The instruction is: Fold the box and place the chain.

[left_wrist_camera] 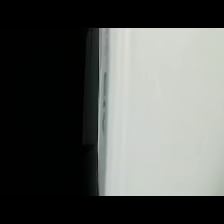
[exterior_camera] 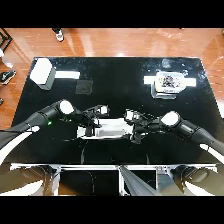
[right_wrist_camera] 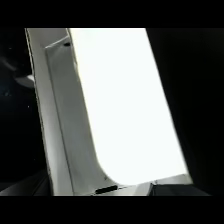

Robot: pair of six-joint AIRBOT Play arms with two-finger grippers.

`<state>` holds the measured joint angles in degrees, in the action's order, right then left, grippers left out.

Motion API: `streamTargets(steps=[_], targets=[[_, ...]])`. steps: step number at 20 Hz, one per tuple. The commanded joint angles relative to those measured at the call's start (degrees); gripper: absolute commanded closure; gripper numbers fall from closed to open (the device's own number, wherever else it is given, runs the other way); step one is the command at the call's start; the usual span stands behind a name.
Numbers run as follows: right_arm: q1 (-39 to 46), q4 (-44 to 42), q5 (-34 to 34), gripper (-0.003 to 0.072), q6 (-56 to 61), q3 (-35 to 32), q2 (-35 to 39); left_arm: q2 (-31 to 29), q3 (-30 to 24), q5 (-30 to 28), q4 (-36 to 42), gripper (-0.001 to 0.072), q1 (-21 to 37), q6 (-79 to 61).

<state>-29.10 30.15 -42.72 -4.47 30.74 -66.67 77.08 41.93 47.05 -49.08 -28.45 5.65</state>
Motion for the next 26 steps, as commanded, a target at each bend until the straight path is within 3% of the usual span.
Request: streamTargets(steps=[1, 12, 13, 14, 19, 26], targets=[[-0.3, -0.9, -0.8, -0.0015, -2.2, 0.0, -2.7, 0.0, 0.0, -0.3, 0.0, 0.0684, 0.0, 0.1], [-1.7, -1.2, 1.7, -0.0014, -3.2, 0.0, -5.1, 0.0, 0.0, -0.6, -0.4, 0.0684, 0.0, 0.1], [-1.7, -0.9, 2.1, 0.0000, -2.8, 0.0, -5.1, 0.0, 0.0, -0.6, -0.4, 0.0684, 0.0, 0.1], [-1.7, -0.6, 2.1, 0.0100, -2.7, 0.0, -5.1, 0.0, 0.0, -0.6, -0.4, 0.0684, 0.0, 0.2], [-1.7, 6.1, 2.1, 0.0096, 1.6, -0.1, -5.4, 0.0, 0.0, -0.6, -0.4, 0.0684, 0.0, 0.1], [-1.7, 6.1, 2.3, 0.0082, 1.7, -0.1, -5.4, 0.0, 0.0, -0.6, -0.4, 0.0684, 0.0, 0.1]])
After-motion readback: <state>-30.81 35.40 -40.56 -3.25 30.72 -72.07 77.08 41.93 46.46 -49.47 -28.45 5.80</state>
